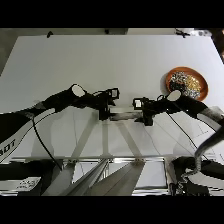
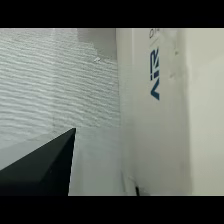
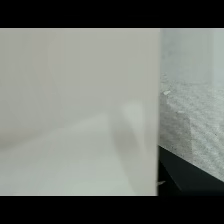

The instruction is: Fold the box and place the chain.

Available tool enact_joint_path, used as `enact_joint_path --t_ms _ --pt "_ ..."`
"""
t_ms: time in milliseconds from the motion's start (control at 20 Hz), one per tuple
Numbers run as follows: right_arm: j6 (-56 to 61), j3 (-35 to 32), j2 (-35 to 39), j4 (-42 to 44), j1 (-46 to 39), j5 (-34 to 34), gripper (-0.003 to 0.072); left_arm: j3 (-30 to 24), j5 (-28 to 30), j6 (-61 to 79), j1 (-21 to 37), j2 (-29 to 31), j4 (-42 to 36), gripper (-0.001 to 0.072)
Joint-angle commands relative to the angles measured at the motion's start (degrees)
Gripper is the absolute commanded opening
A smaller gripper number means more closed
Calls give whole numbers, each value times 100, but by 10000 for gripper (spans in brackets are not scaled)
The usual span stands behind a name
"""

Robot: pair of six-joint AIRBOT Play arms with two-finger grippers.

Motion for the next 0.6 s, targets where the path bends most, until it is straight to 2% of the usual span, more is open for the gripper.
enact_joint_path --t_ms 0,100,200,250,300,400,550 --pt "2 2 0 7 0 4 404 4 -2 -387 146 417 382 532" --pt "2 2 0 7 0 4 404 4 -162 -1088 376 748 1045 532" --pt "2 2 0 7 0 4 404 4 -592 -1882 662 1108 1696 529" --pt "2 2 0 7 0 4 404 4 -927 -2284 807 1287 1899 473" --pt "2 2 0 7 0 4 404 4 -1309 -2570 920 1425 1985 353" --pt "2 2 0 4 0 4 404 4 -2245 -2675 1058 1635 2111 -3" --pt "2 2 0 4 0 4 404 4 -3248 -2983 870 1694 1740 3"
